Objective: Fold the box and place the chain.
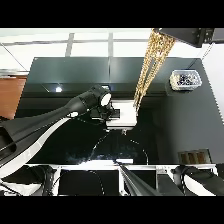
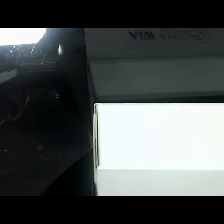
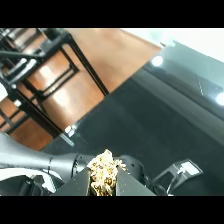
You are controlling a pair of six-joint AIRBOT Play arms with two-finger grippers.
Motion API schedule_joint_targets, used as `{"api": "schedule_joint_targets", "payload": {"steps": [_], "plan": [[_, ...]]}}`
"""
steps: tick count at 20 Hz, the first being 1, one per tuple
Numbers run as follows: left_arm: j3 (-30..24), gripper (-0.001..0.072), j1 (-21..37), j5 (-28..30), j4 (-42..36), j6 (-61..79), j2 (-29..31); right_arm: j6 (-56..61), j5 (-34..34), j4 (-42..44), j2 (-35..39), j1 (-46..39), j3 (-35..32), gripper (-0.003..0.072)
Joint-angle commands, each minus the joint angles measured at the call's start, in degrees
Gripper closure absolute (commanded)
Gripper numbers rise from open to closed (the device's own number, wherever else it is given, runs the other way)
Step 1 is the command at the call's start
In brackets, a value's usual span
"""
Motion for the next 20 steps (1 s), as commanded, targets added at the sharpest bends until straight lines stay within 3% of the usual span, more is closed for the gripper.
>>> {"api": "schedule_joint_targets", "payload": {"steps": [1, 6, 10, 13, 17, 20], "plan": [[0.04, 0.0682, -0.04, 0.02, -0.04, -0.02, 0.02, 0.11, -1.44, 1.09, -0.04, 0.59, -0.02, 0.0673], [0.04, 0.0682, -0.04, 0.02, -0.02, 0.0, 0.02, -0.26, 2.23, 0.68, -0.42, 1.01, -2.25, 0.0673], [0.04, 0.0682, -0.04, 0.17, 0.02, 0.0, 0.02, -3.48, 3.41, -0.02, -0.42, 4.2, -15.89, 0.0673], [0.04, 0.0682, 0.02, 0.15, 0.02, 0.0, 0.02, -3.45, 1.66, -5.49, -0.42, 4.0, -24.55, 0.0673], [0.04, 0.0682, 0.02, 0.17, 0.02, 0.0, 0.02, -2.29, 1.55, -11.41, -0.42, 3.56, -28.61, 0.0673], [0.04, 0.0682, 0.02, 0.2, 0.02, 0.0, 0.02, -2.12, 1.62, -10.97, -0.42, 4.24, -31.21, 0.0673]]}}
